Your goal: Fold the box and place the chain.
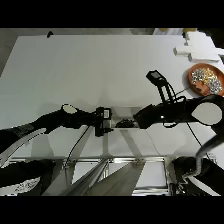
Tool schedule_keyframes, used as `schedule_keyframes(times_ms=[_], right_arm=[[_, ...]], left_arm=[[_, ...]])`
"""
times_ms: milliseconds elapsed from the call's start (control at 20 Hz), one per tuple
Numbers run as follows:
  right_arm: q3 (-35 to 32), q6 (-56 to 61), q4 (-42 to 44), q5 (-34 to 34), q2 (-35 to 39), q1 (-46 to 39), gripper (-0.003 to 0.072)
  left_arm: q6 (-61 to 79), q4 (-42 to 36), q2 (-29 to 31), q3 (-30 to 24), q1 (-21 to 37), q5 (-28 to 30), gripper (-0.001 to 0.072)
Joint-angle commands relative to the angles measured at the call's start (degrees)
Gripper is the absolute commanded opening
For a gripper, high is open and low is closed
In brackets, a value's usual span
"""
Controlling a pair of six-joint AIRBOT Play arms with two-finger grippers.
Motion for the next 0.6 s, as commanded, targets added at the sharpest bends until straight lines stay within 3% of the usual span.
schedule_keyframes(times_ms=[0,550], right_arm=[[0.0,-1.6,7.1,-4.9,0.2,3.2,0.0013],[0.0,-1.6,5.9,-9.0,-4.0,4.4,0.0014]], left_arm=[[0.0,0.0,0.0,0.0,0.0,0.0,0.0073],[0.0,0.0,0.0,0.0,0.0,0.0,0.0073]])
